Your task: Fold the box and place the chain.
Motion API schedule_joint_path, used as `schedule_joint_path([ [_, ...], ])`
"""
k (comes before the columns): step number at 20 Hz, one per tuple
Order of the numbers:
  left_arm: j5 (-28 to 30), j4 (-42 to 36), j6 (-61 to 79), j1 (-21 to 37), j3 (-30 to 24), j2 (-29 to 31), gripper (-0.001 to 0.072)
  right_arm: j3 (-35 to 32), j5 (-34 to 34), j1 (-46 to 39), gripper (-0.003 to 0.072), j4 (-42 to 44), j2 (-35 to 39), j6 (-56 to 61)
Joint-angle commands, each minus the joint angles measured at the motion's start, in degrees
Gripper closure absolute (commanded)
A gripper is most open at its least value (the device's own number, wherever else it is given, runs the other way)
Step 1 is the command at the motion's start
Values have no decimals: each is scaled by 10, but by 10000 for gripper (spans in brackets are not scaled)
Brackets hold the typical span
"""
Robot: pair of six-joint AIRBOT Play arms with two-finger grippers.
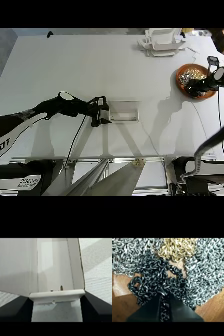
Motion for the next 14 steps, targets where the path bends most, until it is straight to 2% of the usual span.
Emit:
schedule_joint_path([
  [1,0,0,0,0,0,0,568,0,0,0,663,1,2,-16],
  [5,0,0,0,0,0,0,568,14,38,0,664,1,37,-41],
  [9,0,0,0,0,0,0,568,15,104,0,664,19,147,-75],
  [11,0,0,0,0,0,0,568,15,134,0,664,64,214,-92],
  [14,0,0,0,0,0,0,568,15,176,0,663,176,311,-116],
])
